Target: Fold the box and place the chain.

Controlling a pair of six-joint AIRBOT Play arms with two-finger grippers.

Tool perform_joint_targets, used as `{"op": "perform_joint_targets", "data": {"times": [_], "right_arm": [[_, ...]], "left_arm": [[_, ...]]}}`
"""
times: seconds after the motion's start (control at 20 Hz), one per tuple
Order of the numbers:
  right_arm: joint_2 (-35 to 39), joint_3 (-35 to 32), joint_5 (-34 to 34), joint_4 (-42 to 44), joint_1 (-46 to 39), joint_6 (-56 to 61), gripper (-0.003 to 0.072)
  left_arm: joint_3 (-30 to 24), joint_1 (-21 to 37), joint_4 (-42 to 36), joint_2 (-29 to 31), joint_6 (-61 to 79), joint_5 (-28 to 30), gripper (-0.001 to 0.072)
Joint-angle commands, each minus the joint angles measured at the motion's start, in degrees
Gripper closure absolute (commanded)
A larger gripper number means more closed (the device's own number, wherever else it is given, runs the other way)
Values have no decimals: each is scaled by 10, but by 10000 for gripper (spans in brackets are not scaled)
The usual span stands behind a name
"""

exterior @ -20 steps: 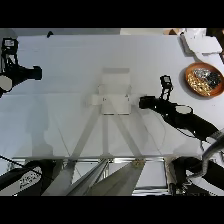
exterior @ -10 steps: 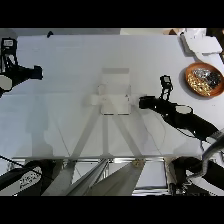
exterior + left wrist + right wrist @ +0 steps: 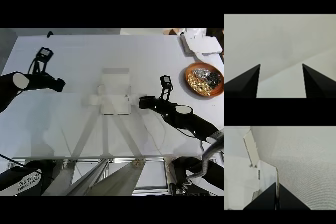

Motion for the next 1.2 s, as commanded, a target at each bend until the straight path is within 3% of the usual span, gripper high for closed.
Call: {"op": "perform_joint_targets", "data": {"times": [0.0, 0.05, 0.25, 0.55, 0.65, 0.85, 1.15], "right_arm": [[0, 0, 0, 0, 1, 0, 672], [0, 0, 0, 0, 1, 0, 672], [0, 0, 0, 0, 1, 0, 672], [0, 0, 0, 0, 1, 0, 672], [0, 0, 0, 0, 1, 0, 672], [0, 0, 0, 0, 1, 0, 672], [0, 0, 0, 0, 1, 0, 672]], "left_arm": [[60, -41, -28, -52, 52, -99, 83], [99, -40, -52, -81, 68, -149, 0], [234, -21, -186, -180, 173, -290, 8], [363, -16, -365, -323, 244, -424, 9], [394, -30, -363, -357, 244, -419, 9], [396, -56, -365, -373, 251, -351, 8], [396, -72, -387, -380, 264, -337, 8]]}}
